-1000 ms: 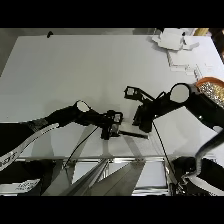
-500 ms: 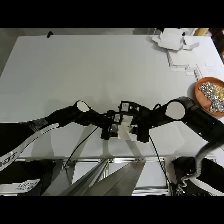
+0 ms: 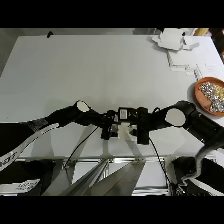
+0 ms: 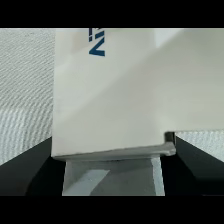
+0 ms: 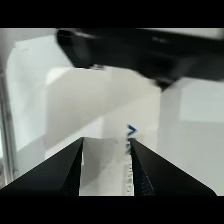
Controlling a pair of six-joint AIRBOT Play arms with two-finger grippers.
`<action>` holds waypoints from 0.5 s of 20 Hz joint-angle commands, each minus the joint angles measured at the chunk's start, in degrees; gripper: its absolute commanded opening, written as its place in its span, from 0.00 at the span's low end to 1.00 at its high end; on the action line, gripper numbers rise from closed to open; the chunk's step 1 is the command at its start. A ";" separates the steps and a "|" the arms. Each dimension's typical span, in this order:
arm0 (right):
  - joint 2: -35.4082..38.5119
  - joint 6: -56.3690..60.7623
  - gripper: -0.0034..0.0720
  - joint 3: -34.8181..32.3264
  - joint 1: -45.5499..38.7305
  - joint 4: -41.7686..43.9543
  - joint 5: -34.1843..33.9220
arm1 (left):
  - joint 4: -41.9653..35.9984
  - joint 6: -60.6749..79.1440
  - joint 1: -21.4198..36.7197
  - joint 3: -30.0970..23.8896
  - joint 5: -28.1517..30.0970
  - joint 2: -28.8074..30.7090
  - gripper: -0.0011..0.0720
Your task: Fold the box and place the chain.
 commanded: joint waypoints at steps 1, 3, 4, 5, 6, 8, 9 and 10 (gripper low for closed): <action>0.90 -1.84 0.48 -0.52 2.43 -1.95 0.85 | 0.02 0.02 0.04 0.02 0.02 0.02 0.47; 0.90 -1.70 0.50 -1.33 2.71 -1.97 0.61 | 0.02 0.02 0.04 0.02 0.00 0.02 0.47; 0.90 -1.64 0.50 -1.60 2.71 -2.54 0.37 | 0.02 0.02 0.04 0.02 0.00 0.02 0.47; 0.90 -1.14 0.50 -1.60 2.71 -4.04 -0.09 | 0.02 0.02 0.04 0.02 0.02 0.02 0.47; 0.90 -0.15 0.50 -1.60 2.71 -5.35 -0.98 | 0.02 0.02 0.04 0.02 0.02 0.02 0.47; 0.90 1.53 0.50 -1.60 2.71 -7.39 -2.64 | 0.02 0.02 0.04 0.02 0.02 0.02 0.47; 0.90 1.57 0.49 -1.60 2.71 -7.76 -2.84 | 0.02 0.02 0.04 0.02 0.00 0.02 0.47; 0.90 1.57 0.49 -1.60 2.71 -7.78 -2.93 | 0.02 0.02 0.04 0.02 0.02 0.02 0.47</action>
